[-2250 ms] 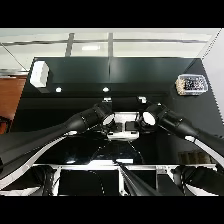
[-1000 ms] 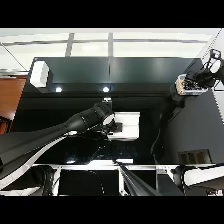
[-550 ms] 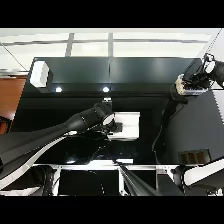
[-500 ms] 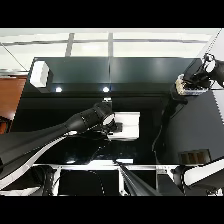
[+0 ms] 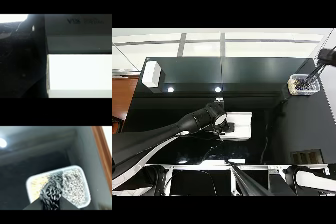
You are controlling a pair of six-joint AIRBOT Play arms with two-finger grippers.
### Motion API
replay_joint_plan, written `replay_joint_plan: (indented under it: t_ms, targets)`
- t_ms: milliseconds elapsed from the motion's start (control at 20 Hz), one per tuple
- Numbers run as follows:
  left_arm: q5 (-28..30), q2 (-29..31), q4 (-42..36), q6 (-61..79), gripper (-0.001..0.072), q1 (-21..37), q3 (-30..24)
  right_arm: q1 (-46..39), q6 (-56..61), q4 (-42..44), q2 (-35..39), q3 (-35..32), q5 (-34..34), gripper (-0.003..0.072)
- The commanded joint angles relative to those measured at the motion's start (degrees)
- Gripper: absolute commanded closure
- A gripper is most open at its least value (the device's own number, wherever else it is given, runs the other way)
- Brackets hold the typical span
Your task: Fold the box and place the chain.
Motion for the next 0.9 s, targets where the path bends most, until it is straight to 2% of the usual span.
replay_joint_plan:
  t_ms: [0,200,350,550,700,850]
  targets:
    - [0.0,0.0,0.0,0.0,0.0681,0.0,0.0,0.4,-5.6,8.1,10.4,0.1,3.9,0.0673]
    - [0.0,0.0,0.0,0.0,0.0681,0.0,0.0,0.4,-11.4,17.9,18.8,0.0,13.4,0.0673]
    - [0.0,0.0,0.0,0.0,0.0681,0.0,0.0,0.4,-16.3,31.5,23.5,-1.1,21.3,0.0673]
    - [0.0,0.0,0.0,0.0,0.0681,0.0,0.0,0.4,-19.9,45.1,28.9,-5.1,26.3,0.0673]
    - [0.0,0.0,0.0,0.0,0.0681,0.0,0.0,0.5,-21.0,53.7,30.3,-8.3,27.1,0.0673]
    - [0.0,0.0,0.0,0.0,0.0681,0.0,0.0,4.3,-21.0,54.6,30.3,-10.7,28.8,0.0673]
